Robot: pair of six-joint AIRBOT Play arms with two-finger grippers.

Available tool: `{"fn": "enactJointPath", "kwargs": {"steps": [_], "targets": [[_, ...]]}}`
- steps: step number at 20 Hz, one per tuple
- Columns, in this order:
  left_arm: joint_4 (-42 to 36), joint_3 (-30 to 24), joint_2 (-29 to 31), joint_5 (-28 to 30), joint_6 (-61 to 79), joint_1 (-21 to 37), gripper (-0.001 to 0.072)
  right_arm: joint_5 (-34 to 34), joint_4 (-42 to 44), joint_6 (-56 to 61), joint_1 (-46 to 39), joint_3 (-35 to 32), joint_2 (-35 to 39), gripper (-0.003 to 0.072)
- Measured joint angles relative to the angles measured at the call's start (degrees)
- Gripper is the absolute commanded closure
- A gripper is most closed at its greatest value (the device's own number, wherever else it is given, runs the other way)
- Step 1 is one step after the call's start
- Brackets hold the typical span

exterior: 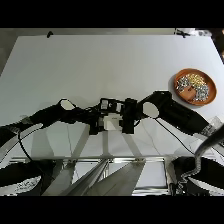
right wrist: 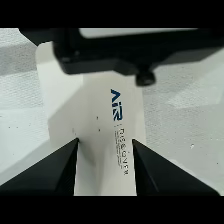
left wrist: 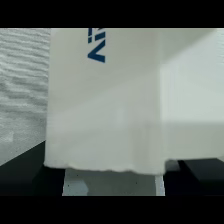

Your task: Fold the box and place the chain.

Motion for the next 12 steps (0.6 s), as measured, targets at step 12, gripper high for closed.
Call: {"fn": "enactJointPath", "kwargs": {"steps": [12], "targets": [[0.0,0.0,0.0,0.2,0.1,0.0,0.0377,-3.0,-0.6,1.0,0.0,-0.2,0.0,0.0467]]}}
